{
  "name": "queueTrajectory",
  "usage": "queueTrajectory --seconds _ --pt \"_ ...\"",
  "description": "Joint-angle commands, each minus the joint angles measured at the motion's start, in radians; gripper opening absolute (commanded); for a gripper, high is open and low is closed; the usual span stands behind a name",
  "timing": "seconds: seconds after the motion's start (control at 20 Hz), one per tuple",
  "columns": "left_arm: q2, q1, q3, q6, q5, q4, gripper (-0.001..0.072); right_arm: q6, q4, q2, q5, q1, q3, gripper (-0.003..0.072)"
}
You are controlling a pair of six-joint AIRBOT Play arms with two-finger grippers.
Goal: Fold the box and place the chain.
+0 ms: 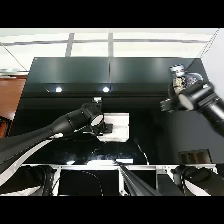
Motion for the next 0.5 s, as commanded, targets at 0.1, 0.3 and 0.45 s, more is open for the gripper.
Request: queueTrajectory --seconds 0.1,0.3,0.45 --pt "0.0 0.001 0.001 0.0 0.001 0.001 0.0025 0.156 -0.046 -0.063 -0.414 -0.42 -0.04 0.0601" --pt "0.0 0.001 0.001 0.0 0.001 0.001 0.0025 -0.107 0.494 -0.269 -0.508 -0.579 0.127 0.0717" --pt "0.0 0.001 0.001 0.0 -0.001 0.0 0.0025 -0.037 0.673 -0.455 -0.376 -0.629 0.389 0.0716"
